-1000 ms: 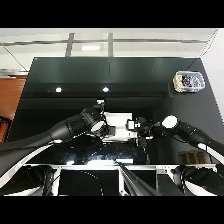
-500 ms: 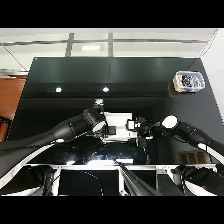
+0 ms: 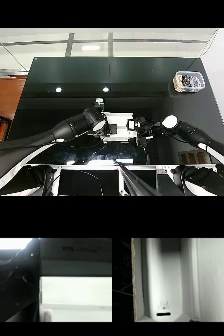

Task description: Fold the box and place the chain.

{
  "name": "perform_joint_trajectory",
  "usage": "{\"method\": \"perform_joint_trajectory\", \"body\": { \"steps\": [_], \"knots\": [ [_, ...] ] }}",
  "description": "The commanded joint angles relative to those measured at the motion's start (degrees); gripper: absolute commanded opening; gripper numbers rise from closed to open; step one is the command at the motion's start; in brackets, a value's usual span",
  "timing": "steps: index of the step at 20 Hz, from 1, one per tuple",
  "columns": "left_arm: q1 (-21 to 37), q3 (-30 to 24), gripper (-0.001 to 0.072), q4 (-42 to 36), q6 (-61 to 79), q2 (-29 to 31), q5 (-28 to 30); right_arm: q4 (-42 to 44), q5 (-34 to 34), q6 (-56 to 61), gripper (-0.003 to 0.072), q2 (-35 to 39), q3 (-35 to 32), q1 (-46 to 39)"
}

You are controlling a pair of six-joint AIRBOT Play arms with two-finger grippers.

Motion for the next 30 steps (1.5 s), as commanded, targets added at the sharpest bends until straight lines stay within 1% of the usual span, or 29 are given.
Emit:
{"method": "perform_joint_trajectory", "body": {
  "steps": [1,3,5,7,8,11,12,13,14,16,17,21,23,25,29,30],
  "knots": [
    [0.5,0.37,0.0292,0.28,-0.02,0.02,-0.66,-0.02,0.04,0.0,0.0191,-0.04,-0.02,0.04],
    [0.5,0.31,0.0285,0.28,-0.02,0.0,-1.25,-0.02,0.04,0.0,0.0191,-0.02,-0.02,0.04],
    [0.5,0.31,0.0239,0.28,-0.02,-0.2,-1.29,-0.02,0.04,0.0,0.0191,-0.02,-0.02,0.04],
    [0.48,0.31,0.0127,0.24,0.02,-0.63,-1.22,-0.02,0.04,0.0,0.0191,-0.02,-0.02,0.04],
    [0.46,0.31,0.0025,0.22,0.2,-0.83,-1.25,-0.02,0.04,0.0,0.0191,-0.04,-0.02,0.04],
    [0.48,0.31,0.0022,0.26,0.81,-0.83,-1.42,-0.07,0.35,0.02,0.0192,-0.02,-0.02,0.02],
    [0.48,0.31,0.0022,0.24,1.57,-0.81,-1.53,-0.02,0.66,0.17,0.0264,-0.02,0.0,0.0],
    [0.48,0.33,0.0022,0.24,1.84,-0.81,-1.81,-0.04,0.68,1.11,0.0503,0.04,0.07,-0.02],
    [0.48,0.33,0.0021,0.26,1.97,-0.81,-2.34,-0.04,0.68,1.81,0.0624,0.37,0.09,-0.02],
    [0.48,0.33,0.0021,0.26,3.23,-0.81,-3.02,-1.01,0.7,5.33,0.0624,2.34,0.24,-0.07],
    [0.48,0.33,0.0022,0.24,3.23,-0.76,-3.15,-2.86,0.79,6.86,0.0625,3.89,0.31,-0.13],
    [0.48,0.33,0.0022,0.2,3.23,-0.63,-3.13,-15.26,3.39,12.98,0.0624,9.6,0.52,-0.15],
    [0.48,0.33,0.0022,0.09,3.23,-0.63,-3.13,-20.24,5.53,14.99,0.0623,10.21,0.5,-0.15],
    [0.48,0.33,0.0022,0.07,3.26,-0.63,-3.13,-19.74,5.79,15.69,0.0623,10.21,0.48,-0.15],
    [0.48,0.33,0.0022,0.07,3.28,-0.63,-3.13,-14.19,5.16,15.56,0.0619,9.38,0.46,-0.11],
    [0.48,0.33,0.0023,0.07,3.28,-0.63,-3.13,-13.92,5.16,15.45,0.0506,8.98,0.46,0.0]
  ]
}}
